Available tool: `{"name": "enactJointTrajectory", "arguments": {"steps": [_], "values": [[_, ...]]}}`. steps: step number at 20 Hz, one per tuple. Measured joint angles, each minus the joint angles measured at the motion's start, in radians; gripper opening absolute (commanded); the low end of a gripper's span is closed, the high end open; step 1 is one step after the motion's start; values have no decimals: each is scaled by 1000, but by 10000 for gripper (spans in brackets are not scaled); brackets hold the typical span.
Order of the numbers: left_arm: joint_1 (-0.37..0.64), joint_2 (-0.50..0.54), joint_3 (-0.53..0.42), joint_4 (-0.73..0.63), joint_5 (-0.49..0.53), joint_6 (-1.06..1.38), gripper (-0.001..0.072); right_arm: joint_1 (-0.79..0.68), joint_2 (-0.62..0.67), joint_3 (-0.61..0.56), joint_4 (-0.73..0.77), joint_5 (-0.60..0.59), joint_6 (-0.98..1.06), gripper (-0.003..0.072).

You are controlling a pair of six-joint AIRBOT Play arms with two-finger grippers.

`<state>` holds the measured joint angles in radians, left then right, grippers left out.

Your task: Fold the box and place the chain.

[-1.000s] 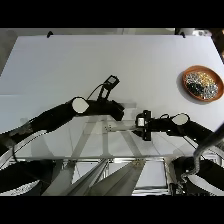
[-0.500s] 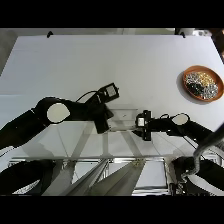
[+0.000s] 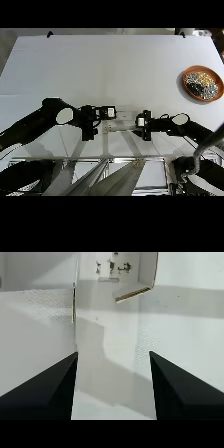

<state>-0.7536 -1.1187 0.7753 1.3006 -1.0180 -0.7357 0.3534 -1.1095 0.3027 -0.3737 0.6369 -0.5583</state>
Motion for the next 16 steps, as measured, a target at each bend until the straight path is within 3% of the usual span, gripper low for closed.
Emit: {"name": "enactJointTrajectory", "arguments": {"steps": [11,14,16], "values": [[0,-125,-17,39,198,52,508,0,0,0,0,0,0,435],[0,-130,-17,29,210,53,419,0,0,0,0,0,0,435],[0,-134,-18,-3,209,61,413,0,0,0,0,0,0,435]]}}
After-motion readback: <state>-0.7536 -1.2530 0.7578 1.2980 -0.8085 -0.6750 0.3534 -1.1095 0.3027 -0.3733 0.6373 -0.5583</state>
